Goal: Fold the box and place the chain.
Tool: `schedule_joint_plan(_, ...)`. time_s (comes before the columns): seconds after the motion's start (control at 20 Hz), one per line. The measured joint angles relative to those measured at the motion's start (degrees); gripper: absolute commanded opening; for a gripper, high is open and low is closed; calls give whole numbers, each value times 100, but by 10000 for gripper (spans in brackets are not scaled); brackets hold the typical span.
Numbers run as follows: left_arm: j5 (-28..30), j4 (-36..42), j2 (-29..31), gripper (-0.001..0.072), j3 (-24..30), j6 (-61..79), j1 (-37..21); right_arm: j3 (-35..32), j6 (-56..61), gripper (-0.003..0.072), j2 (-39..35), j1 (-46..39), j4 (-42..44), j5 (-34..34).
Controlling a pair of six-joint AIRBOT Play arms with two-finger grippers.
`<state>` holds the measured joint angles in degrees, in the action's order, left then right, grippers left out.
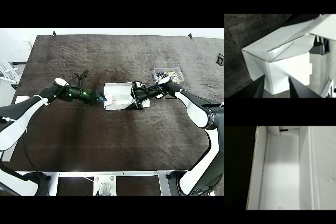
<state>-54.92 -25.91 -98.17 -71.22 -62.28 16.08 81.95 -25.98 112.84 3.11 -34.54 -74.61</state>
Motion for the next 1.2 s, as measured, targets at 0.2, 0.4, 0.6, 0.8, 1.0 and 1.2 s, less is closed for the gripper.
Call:
schedule_joint_plan(0.2, 72, -772, 42, 351, -262, -1003, 199, 0, 0, 557, 0, 0, -2, 0)
schedule_joint_plan(0.4, 105, -1453, 52, 351, -474, -1899, 376, 0, -2, 557, 0, 0, -2, 0)
schedule_joint_plan(0.6, 162, -1893, 52, 351, -595, -2498, 533, 0, 0, 557, 0, 0, -2, 0)
schedule_joint_plan(0.8, 219, -2175, 52, 351, -748, -2850, 658, 0, 0, 557, 0, 0, -2, 2)
schedule_joint_plan(1.0, 273, -2387, 52, 351, -824, -3093, 789, 0, -2, 556, 0, 0, -2, 0)
schedule_joint_plan(1.2, 313, -2677, 52, 352, -881, -3362, 903, 0, -2, 557, 0, 0, -2, 0)
